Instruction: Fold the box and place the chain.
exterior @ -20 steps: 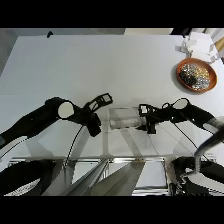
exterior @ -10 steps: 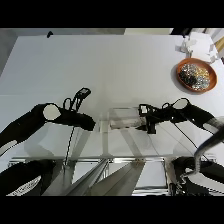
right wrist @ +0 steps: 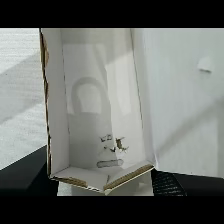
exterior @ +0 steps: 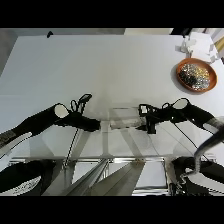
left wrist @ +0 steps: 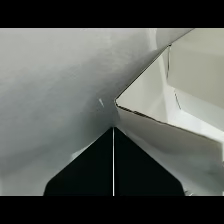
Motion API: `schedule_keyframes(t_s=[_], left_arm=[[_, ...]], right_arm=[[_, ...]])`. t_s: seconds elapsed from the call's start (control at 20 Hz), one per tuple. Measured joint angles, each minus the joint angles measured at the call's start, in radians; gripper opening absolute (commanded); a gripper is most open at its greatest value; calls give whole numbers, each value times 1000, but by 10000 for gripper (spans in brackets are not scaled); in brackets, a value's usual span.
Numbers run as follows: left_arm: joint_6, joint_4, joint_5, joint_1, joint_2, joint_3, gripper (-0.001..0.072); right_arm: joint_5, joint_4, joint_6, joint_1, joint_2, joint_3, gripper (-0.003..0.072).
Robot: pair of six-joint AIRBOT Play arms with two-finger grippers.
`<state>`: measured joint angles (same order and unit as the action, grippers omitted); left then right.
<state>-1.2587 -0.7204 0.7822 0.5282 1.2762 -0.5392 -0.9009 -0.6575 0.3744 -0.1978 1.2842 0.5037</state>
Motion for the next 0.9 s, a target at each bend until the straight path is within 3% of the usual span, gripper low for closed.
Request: schedule_keyframes(t_s=[0.3, 0.45, 0.6, 0.7, 0.9], left_arm=[[37, 89, -13, 10, -56, -5, 44], [63, 142, -11, 26, -72, -21, 159], [79, 174, -7, 35, -79, -48, 172], [82, 186, -6, 39, -81, -60, 404], [86, 195, -3, 50, -77, -70, 423]], right_arm=[[0, 0, 0, 0, 0, 0, 292], [0, 0, 0, 0, 0, 0, 292], [0, 0, 0, 0, 0, 0, 292], [0, 0, 0, 0, 0, 0, 292], [0, 0, 0, 0, 0, 0, 292]])
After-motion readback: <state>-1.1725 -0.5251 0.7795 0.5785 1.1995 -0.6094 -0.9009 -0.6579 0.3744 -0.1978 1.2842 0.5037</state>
